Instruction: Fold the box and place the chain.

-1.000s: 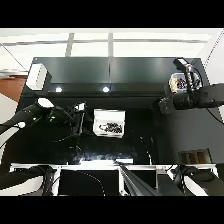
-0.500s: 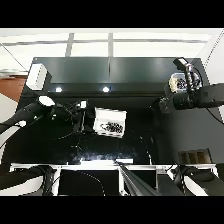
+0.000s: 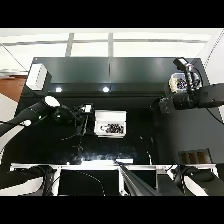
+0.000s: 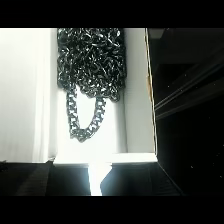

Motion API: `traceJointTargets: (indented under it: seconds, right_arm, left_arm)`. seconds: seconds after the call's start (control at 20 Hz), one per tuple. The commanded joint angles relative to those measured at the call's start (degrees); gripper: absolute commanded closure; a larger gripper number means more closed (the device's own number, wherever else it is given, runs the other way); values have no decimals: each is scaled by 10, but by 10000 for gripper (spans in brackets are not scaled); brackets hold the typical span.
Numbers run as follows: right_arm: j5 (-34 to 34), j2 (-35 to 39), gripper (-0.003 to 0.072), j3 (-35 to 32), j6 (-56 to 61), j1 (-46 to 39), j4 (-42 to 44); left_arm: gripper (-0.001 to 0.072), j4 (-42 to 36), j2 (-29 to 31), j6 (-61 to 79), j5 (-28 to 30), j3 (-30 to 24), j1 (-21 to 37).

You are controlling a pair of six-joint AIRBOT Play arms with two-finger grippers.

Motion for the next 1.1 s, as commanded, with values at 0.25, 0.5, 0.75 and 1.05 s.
traceJointTargets:
  seconds: [0.25,0.5,0.75,1.05]
  right_arm:
    - [5,0,150,0,0,0,0]
    - [17,0,150,0,0,1,0]
    - [24,0,150,0,0,1,0]
    - [42,-3,150,-12,6,9,0]
  left_arm:
    - [3,1,-4,-4,31,0,-7]
    - [5,26,-5,-2,27,0,-21]
    - [15,39,-5,-2,28,0,-31]
    - [251,39,-5,-2,28,0,-31]
